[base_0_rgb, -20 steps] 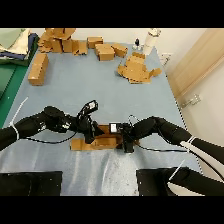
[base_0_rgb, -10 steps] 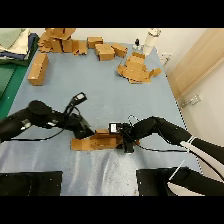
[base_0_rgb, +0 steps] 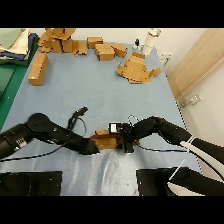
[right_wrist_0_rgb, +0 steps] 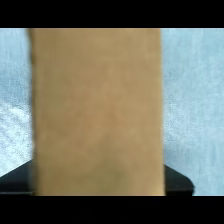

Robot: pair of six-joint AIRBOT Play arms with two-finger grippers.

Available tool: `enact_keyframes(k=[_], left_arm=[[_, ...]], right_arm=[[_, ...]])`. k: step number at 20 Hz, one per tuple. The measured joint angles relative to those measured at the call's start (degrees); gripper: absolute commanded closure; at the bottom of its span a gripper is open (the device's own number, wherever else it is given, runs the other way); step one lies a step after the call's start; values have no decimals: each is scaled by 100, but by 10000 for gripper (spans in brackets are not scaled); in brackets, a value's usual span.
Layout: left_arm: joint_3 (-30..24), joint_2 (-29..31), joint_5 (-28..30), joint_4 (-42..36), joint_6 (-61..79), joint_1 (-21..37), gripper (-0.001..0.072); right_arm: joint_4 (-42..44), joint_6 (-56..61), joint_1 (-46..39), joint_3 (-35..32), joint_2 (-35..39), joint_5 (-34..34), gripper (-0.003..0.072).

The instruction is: Fold the box.

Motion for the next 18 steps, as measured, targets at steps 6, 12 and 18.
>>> enact_keyframes(k=[6, 12, 18], left_arm=[[-11, -612, 2339, -1862, 684, -531, 699], [125, -1032, 3519, -2188, 1228, -487, 701], [173, -1663, 3292, -2076, 1241, -433, 702]], right_arm=[[0, 0, 0, 0, 0, 0, 228], [0, 0, 0, 0, 0, 0, 229], [0, -2, 0, 0, 0, -2, 228]])
